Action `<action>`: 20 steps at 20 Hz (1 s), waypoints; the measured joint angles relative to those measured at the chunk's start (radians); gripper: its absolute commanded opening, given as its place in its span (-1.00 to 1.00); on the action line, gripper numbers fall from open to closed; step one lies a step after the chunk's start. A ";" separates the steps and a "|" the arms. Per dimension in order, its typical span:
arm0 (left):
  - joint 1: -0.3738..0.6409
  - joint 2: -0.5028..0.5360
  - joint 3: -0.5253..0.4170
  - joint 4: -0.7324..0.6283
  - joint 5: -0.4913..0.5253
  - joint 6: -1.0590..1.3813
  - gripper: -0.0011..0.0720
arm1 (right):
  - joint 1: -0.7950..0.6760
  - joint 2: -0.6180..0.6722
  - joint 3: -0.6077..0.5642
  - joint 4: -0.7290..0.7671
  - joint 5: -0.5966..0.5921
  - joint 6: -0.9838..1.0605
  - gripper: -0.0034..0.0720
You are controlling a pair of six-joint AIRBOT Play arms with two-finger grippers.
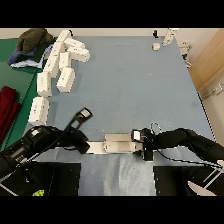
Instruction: Fold the box.
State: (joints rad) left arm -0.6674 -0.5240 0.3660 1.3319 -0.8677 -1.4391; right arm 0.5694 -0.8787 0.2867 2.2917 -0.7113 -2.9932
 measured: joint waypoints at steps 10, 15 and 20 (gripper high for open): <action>0.385 0.014 -0.070 -0.170 -0.169 -0.220 -0.93 | 0.000 0.000 0.000 0.000 0.000 0.000 0.44; 0.417 -0.122 -0.124 -0.382 -0.113 -0.060 -0.93 | 0.000 0.000 0.000 0.000 0.000 0.000 0.44; 0.422 -0.190 -0.136 -0.564 -0.083 0.086 -0.93 | 0.000 0.000 0.000 0.001 0.000 0.000 0.44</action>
State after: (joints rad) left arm -0.2455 -0.7139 0.2298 0.7677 -0.9508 -1.3529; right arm 0.5694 -0.8787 0.2867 2.2925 -0.7113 -2.9929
